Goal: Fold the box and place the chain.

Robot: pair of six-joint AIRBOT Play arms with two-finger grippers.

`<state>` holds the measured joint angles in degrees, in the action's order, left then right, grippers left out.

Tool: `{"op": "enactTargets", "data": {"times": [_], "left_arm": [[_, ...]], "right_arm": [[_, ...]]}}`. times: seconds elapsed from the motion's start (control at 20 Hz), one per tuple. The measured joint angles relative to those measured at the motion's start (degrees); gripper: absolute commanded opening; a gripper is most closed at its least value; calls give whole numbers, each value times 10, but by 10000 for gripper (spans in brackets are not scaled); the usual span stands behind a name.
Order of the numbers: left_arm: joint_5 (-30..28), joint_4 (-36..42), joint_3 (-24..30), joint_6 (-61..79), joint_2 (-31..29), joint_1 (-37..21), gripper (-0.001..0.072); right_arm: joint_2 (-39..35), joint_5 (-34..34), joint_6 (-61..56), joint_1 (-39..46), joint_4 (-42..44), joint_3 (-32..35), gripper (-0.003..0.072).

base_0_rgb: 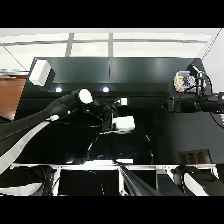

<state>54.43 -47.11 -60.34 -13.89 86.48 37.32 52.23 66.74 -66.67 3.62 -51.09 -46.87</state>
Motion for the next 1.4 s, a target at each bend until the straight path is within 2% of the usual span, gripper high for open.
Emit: {"op": "enactTargets", "data": {"times": [0.35,0.4,0.45,0.5,0.65,0.75,0.95,1.1,1.25,1.4], "left_arm": [[-78,-56,0,-48,18,53,716],[-85,-63,0,-56,24,59,675],[-90,-71,0,-65,28,64,444],[-93,-81,0,-77,30,68,300],[-89,-117,-1,-120,23,68,295],[-72,-153,0,-165,5,46,294],[-23,-230,0,-305,-51,-67,295],[27,-285,0,-404,-85,-210,291],[37,-305,0,-489,-98,-367,290],[16,-308,0,-536,-97,-484,290]], "right_arm": [[0,-1,0,0,0,0,22],[0,-1,0,0,0,0,22],[0,-1,0,0,0,0,22],[0,0,0,0,0,0,22],[0,1,0,0,0,0,22],[0,3,0,0,0,0,22],[0,5,-1,0,0,0,22],[0,4,-2,0,0,0,22],[0,2,-2,0,0,0,22],[0,-2,-5,0,0,0,22]]}}
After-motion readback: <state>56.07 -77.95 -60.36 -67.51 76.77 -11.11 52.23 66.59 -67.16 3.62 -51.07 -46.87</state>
